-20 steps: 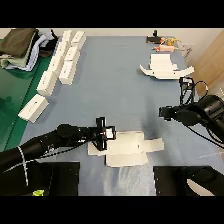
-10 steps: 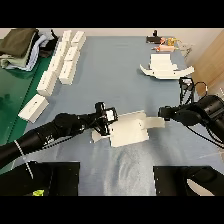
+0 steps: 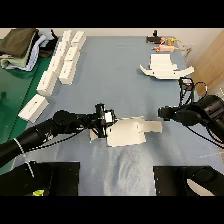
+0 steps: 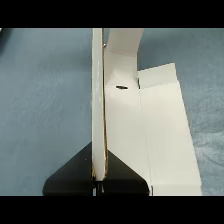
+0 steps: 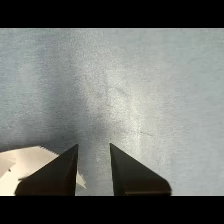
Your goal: Fold the box.
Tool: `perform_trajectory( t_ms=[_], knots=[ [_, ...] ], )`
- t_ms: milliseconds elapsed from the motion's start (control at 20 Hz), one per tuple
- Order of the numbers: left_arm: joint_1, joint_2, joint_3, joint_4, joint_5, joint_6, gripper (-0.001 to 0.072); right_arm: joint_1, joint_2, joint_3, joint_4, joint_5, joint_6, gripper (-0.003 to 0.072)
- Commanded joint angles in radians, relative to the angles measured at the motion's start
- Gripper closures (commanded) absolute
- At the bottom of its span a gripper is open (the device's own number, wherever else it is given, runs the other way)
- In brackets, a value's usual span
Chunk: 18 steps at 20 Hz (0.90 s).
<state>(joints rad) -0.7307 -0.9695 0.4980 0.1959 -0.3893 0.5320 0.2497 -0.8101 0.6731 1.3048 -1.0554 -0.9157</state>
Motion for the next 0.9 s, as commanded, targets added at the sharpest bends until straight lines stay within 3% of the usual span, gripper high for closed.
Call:
perform_trajectory(
  t_ms=[0,250,650,850],
  knots=[
    [0.003,-0.015,-0.032,0.029,-0.022,-0.009,0.0692,0.000,0.001,0.000,0.004,0.000,0.000,0.0372],
    [0.001,-0.049,-0.088,0.006,-0.003,-0.006,0.0693,0.000,0.001,0.000,0.004,0.001,0.010,0.0372],
    [0.001,-0.036,-0.090,0.007,-0.024,-0.003,0.0693,0.000,0.001,0.000,0.004,0.001,0.010,0.0372],
    [0.001,0.060,-0.090,0.005,0.122,0.056,0.0694,0.000,0.001,0.000,0.004,0.001,0.010,0.0371]
  ],
)
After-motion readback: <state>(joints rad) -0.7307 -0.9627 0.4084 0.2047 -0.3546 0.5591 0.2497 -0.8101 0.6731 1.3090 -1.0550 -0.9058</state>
